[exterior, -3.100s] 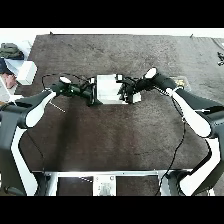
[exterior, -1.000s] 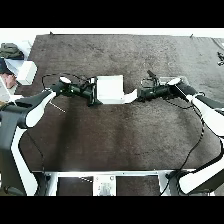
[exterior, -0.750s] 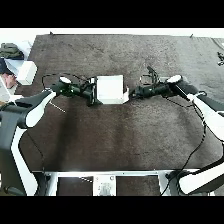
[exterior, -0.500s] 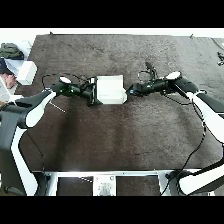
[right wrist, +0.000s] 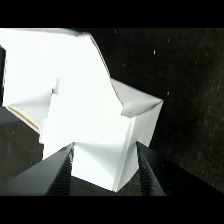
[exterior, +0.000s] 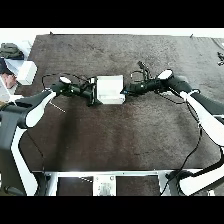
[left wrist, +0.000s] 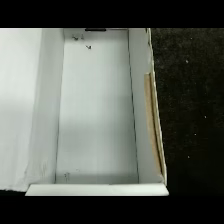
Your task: Fold the box and place the chain.
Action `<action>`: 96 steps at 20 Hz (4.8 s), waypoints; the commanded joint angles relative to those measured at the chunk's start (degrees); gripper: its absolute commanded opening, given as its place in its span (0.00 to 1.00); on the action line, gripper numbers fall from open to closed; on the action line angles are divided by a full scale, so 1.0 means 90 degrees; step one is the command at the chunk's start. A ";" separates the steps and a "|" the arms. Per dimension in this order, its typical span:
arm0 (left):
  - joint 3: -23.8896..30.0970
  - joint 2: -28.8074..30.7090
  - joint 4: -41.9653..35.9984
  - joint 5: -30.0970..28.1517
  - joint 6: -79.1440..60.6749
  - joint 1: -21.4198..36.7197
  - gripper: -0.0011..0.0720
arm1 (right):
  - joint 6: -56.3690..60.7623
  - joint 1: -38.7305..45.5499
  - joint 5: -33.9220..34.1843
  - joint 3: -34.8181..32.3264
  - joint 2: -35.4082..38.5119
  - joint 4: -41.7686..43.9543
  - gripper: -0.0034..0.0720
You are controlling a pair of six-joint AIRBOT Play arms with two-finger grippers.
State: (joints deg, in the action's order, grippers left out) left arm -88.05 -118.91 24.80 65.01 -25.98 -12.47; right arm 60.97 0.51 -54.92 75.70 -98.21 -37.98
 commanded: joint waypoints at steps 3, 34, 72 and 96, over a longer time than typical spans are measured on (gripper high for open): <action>0.0002 0.0002 0.0002 -0.0002 0.0000 0.0002 0.49 | 0.0627 -0.0226 0.0087 0.0240 -0.0015 -0.0840 0.62; 0.0002 0.0002 0.0002 -0.0002 0.0000 0.0002 0.49 | 0.4107 -0.1673 -0.1260 0.2863 -0.1333 -0.5158 0.53; 0.0002 0.0002 0.0002 0.0000 0.0000 0.0002 0.49 | 0.5338 -0.1970 -0.1190 0.2919 -0.1234 -0.6025 0.71; 0.0002 0.0002 0.0002 -0.0002 0.0000 0.0002 0.49 | 0.2701 0.1518 0.3079 -0.2227 0.2722 -0.5387 0.51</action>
State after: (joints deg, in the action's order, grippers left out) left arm -88.05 -118.89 24.82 65.01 -25.98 -12.47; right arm 84.47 9.56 -32.64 62.67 -74.94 -88.20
